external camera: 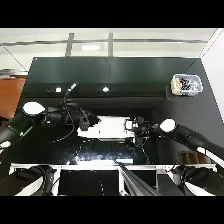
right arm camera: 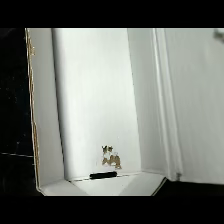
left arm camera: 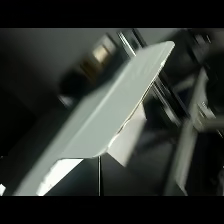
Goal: Fold the box and place the chain.
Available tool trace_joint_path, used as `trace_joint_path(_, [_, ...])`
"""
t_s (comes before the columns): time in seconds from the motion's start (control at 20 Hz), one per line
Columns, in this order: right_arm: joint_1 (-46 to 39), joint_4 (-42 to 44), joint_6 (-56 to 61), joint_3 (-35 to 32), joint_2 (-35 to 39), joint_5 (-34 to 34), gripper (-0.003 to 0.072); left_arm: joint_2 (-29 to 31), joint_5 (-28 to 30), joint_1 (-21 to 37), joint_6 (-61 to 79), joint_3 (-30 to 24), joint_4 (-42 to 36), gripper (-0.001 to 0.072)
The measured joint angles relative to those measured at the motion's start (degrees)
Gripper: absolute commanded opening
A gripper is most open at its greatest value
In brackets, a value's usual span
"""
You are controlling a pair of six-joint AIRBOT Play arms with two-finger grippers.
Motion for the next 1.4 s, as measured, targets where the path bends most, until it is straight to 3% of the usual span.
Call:
trace_joint_path(0.2, [0.0, 0.0, 0.0, 0.0, 0.0, -0.02, 0.0542, -2.4, 11.3, -3.54, 8.76, -0.57, -4.07, 0.003])
trace_joint_path(0.45, [0.0, 0.02, 0.0, 0.0, 0.02, -0.02, 0.0542, -7.06, 15.82, -5.2, 13.25, -0.72, -4.24, 0.003])
trace_joint_path(0.8, [0.0, 0.0, -0.02, 0.0, 0.0, 0.0, 0.0541, -11.26, 13.18, -5.75, 15.15, -0.26, 1.27, 0.003])
trace_joint_path(1.2, [0.0, 0.02, 0.02, 0.0, 0.0, -0.07, 0.0541, -9.77, 10.36, -3.34, 12.07, 2.93, 7.23, 0.005])
trace_joint_path(1.3, [0.0, 0.04, 0.02, 0.0, 0.0, -0.11, 0.0541, -7.87, 7.61, -0.96, 10.16, 4.35, 10.6, 0.0161])
trace_joint_path(1.35, [0.0, 0.04, 0.02, 0.0, 0.0, -0.13, 0.0541, -6.75, 5.29, 0.44, 9.66, 4.81, 12.68, 0.0336])
trace_joint_path(1.4, [0.0, 0.04, 0.02, 0.0, 0.02, -0.13, 0.0542, -5.66, 2.6, 1.95, 9.16, 5.16, 14.62, 0.0653])
